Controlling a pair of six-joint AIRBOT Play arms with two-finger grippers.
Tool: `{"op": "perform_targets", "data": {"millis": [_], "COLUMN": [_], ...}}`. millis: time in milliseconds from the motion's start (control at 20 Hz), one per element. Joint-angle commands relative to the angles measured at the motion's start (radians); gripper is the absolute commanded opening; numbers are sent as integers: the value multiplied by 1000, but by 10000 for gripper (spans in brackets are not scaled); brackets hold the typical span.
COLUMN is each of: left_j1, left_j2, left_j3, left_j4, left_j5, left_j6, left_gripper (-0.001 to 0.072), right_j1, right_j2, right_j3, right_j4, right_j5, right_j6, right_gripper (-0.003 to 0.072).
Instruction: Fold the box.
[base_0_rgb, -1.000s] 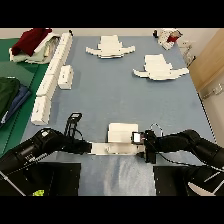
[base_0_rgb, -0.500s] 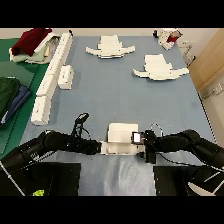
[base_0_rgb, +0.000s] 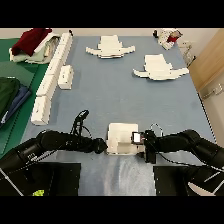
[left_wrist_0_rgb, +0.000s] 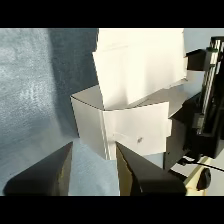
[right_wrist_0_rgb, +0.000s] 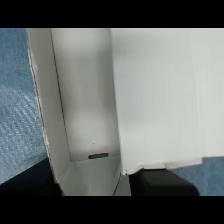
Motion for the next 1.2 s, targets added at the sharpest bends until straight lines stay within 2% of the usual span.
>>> {"op": "perform_targets", "data": {"millis": [0, 350, 550, 750, 850, 950, 1050, 1150], "left_j1": [0, -1, -1, -43, -107, -180, -232, -271], "left_j2": [-11, -11, -14, -88, -153, -210, -246, -269], "left_j3": [1, 7, 43, 94, 138, 193, 250, 303], "left_j4": [-16, -32, -20, -3, 92, 271, 457, 565], "left_j5": [3, 27, 29, 30, 28, 20, -49, -125], "left_j6": [2, -13, -69, -105, -191, -367, -560, -662], "left_gripper": [412, 413, 413, 412, 412, 413, 413, 412], "right_j1": [1, 1, 1, 1, 1, 1, 1, 1], "right_j2": [-1, -1, -1, -1, -1, -1, -1, -1], "right_j3": [0, 0, 0, 0, 0, 0, 0, 0], "right_j4": [0, 0, 0, 0, 0, 0, 0, 0], "right_j5": [0, 0, 0, 0, 0, 0, 0, 0], "right_j6": [0, 0, 0, 0, 0, 0, 0, 0], "right_gripper": [447, 447, 447, 447, 447, 447, 448, 447]}}
